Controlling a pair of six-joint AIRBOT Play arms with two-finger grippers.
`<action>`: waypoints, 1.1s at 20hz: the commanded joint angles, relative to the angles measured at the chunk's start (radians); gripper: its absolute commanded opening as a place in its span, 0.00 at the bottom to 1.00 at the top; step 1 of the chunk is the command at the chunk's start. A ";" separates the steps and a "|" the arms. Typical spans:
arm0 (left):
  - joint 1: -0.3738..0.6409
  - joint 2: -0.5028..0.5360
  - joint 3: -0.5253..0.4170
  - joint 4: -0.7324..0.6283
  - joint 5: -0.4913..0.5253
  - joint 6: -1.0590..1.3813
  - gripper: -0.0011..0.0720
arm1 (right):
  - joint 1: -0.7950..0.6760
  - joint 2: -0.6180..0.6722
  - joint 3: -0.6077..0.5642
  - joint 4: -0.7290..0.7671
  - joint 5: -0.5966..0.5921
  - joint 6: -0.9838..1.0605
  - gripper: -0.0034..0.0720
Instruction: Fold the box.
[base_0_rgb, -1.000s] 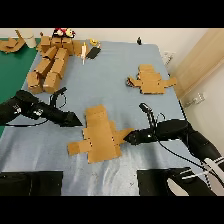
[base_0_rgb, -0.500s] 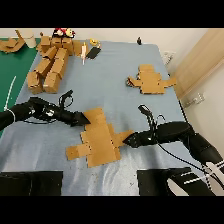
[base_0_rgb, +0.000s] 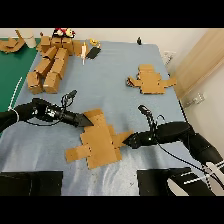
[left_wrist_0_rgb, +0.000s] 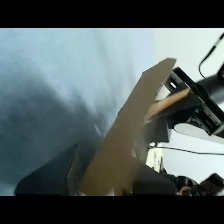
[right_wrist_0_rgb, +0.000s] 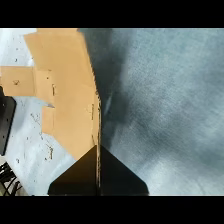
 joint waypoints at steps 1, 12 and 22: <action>0.000 -0.002 0.000 0.005 -0.056 0.029 0.41 | 0.000 0.001 0.000 -0.001 0.006 0.008 0.05; 0.001 -0.002 0.000 0.054 -0.069 0.059 0.15 | 0.000 0.001 0.000 -0.001 0.014 0.016 0.05; -0.137 0.164 0.024 0.056 0.093 0.199 0.03 | -0.092 0.001 0.132 -0.246 0.116 0.205 0.55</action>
